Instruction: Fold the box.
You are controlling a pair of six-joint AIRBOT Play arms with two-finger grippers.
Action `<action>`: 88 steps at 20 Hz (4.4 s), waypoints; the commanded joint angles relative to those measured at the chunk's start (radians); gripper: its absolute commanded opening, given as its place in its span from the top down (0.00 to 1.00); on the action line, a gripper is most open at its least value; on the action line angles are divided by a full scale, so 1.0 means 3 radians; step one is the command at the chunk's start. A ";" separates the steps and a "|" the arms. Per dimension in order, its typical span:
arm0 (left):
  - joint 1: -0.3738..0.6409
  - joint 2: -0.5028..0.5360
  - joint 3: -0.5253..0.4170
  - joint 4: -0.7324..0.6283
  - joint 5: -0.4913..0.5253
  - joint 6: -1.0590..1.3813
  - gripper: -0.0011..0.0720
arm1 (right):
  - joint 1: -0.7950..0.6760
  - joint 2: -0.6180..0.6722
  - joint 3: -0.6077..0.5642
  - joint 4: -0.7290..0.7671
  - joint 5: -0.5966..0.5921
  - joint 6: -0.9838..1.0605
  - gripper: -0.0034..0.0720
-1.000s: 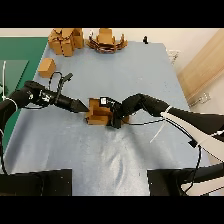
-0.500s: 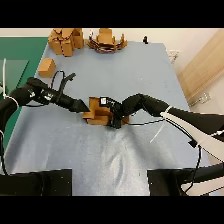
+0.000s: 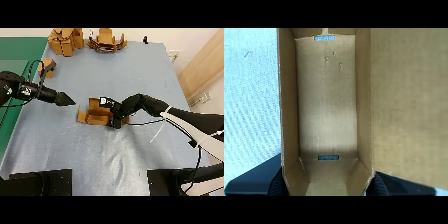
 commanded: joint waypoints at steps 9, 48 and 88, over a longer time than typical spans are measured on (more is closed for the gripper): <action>-0.0323 -0.0371 -0.0379 0.0847 0.1012 -0.1361 0.97 | 0.0003 -0.0003 0.0001 0.0001 0.0015 0.0001 0.86; -0.1991 -0.0474 0.0427 0.2274 0.1216 -0.3173 0.24 | 0.0003 -0.0003 0.0001 0.0000 0.0005 0.0000 0.86; -0.2249 -0.0355 0.0624 0.2735 0.1119 -0.3655 0.17 | 0.0003 -0.0003 0.0001 0.0027 -0.0011 0.0001 0.86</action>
